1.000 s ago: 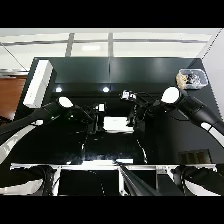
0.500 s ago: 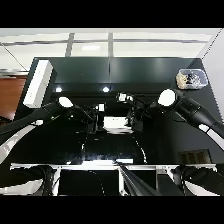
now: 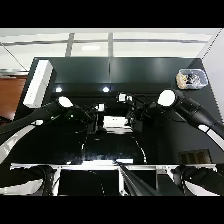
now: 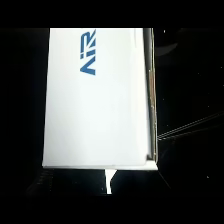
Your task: Fold the box and place the chain.
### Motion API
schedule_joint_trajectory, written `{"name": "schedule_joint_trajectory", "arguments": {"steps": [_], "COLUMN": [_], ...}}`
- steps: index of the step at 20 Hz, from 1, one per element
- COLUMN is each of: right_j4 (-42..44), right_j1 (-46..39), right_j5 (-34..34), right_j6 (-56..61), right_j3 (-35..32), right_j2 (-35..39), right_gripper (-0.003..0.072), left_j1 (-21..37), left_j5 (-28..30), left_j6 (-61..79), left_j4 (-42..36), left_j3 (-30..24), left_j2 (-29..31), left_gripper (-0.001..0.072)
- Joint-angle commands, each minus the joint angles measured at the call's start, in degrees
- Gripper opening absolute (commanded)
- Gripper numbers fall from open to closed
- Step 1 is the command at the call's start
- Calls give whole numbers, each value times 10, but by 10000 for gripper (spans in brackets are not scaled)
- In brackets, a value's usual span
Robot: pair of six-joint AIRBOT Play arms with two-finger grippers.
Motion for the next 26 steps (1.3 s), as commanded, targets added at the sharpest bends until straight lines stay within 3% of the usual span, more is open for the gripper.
{"name": "schedule_joint_trajectory", "arguments": {"steps": [1, 26], "right_j4": [0, 1], "right_j1": [0, -1], "right_j5": [10, -2], "right_j6": [0, 2], "right_j3": [0, -15], "right_j2": [0, 5], "right_gripper": [301, 311], "left_j1": [0, 0], "left_j5": [-1, -1], "left_j6": [1, 1], "left_j4": [0, 0], "left_j3": [0, 0], "left_j2": [0, 0], "left_gripper": [407, 407]}}
